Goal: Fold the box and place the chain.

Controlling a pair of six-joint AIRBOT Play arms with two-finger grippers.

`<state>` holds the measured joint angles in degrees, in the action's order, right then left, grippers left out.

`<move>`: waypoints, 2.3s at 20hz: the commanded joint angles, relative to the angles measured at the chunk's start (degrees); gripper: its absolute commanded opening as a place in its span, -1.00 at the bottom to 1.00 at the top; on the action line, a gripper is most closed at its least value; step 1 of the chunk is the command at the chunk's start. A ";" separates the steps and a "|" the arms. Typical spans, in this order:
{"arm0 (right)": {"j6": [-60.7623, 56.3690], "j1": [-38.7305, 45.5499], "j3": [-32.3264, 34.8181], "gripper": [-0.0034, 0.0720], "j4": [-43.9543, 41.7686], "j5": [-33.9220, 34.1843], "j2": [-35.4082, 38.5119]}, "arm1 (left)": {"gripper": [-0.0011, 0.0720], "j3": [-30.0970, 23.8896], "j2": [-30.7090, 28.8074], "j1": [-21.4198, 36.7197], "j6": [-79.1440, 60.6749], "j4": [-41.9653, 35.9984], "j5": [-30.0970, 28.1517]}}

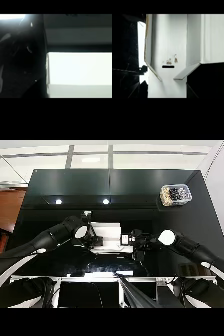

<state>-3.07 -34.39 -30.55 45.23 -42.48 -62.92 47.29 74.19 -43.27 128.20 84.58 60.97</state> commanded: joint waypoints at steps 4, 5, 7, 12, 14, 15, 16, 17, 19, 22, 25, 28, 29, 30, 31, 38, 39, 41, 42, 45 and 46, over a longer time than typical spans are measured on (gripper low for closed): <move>1.99 -1.05 -0.04 0.98 -2.14 5.09 0.74 | -0.89 -2.14 0.70 -0.02 0.61 2.01 -1.11; 1.99 -1.55 -0.04 0.97 -2.12 5.18 0.50 | -0.89 -2.14 0.87 -0.02 0.61 2.01 -1.31; 1.97 -2.47 -0.04 0.97 -2.14 5.29 -0.26 | -0.89 -2.14 0.87 -0.02 0.61 1.97 -1.60; 0.85 -5.33 -0.04 0.05 -2.14 7.48 -2.47 | -0.89 -2.14 0.87 -0.02 0.63 1.92 -1.55; 0.24 -5.62 -0.04 -0.11 -2.62 8.96 -2.54 | -0.89 -2.14 0.87 -0.02 0.63 1.73 -1.55; 0.22 -5.62 -0.04 -0.19 -4.22 9.09 -2.56 | -0.89 -2.14 0.87 -0.02 0.63 1.73 -1.55; 0.24 -5.62 -0.04 -0.37 -5.84 9.14 -2.62 | -0.89 -2.14 0.87 -0.04 0.63 1.73 -1.55; 0.24 -5.73 -0.04 -0.37 -8.22 9.38 -2.89 | -0.89 -2.14 0.87 -0.02 0.63 1.73 -1.55; 0.22 -5.75 -0.04 -0.38 -11.41 9.38 -3.65 | -0.89 -2.14 0.87 -0.04 0.63 1.70 -1.49; 0.28 -5.90 -0.04 -0.38 -15.61 9.42 -4.72 | -0.89 -2.14 0.87 -0.04 0.63 1.44 -1.51; 0.28 -8.13 -0.04 -0.38 -16.31 10.97 -5.68 | -0.89 -2.14 0.87 -0.04 0.63 1.27 -1.51; 0.26 -10.16 -0.04 -0.37 -16.31 13.79 -6.12 | -0.89 -2.14 0.87 -0.04 0.63 1.29 -1.53; 0.26 -10.14 -0.04 -0.37 -16.28 13.84 -6.21 | -0.89 -2.14 0.87 -0.04 0.63 1.29 -1.53; 0.26 -10.14 -0.04 -0.37 -16.24 13.79 -6.23 | -0.89 -2.14 0.87 -0.04 0.63 1.29 -1.53; 0.26 -10.14 -0.04 -0.35 -16.26 13.81 -6.23 | -0.89 -2.14 0.87 -0.04 0.63 1.27 -1.53; -1.03 -9.77 -0.04 -0.43 -16.02 15.04 -6.05 | -0.89 -2.14 0.87 -0.04 0.63 1.29 -1.51; -3.74 -9.22 -0.04 -0.58 -14.93 14.53 -5.64 | -0.89 -2.14 0.87 -0.04 0.63 1.29 -1.51; -13.99 -6.47 -0.04 -0.75 -10.19 12.55 -3.28 | -0.89 -2.14 0.87 -0.04 0.61 1.29 -1.51; -21.20 -4.07 -0.04 -0.84 -7.26 10.16 -1.33 | -0.89 -2.14 0.87 -0.04 0.61 1.29 -1.51; -37.31 5.33 -0.04 -0.84 -4.22 -0.09 6.03 | -0.89 -2.14 0.87 -0.02 0.61 1.31 -1.51; -42.53 9.25 -0.04 -0.84 -4.20 -3.80 9.09 | -0.89 -2.14 0.87 -0.02 0.59 1.31 -1.51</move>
<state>-28.58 -32.99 -30.55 37.85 -36.93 -60.01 45.17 75.02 -43.27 128.97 85.82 59.40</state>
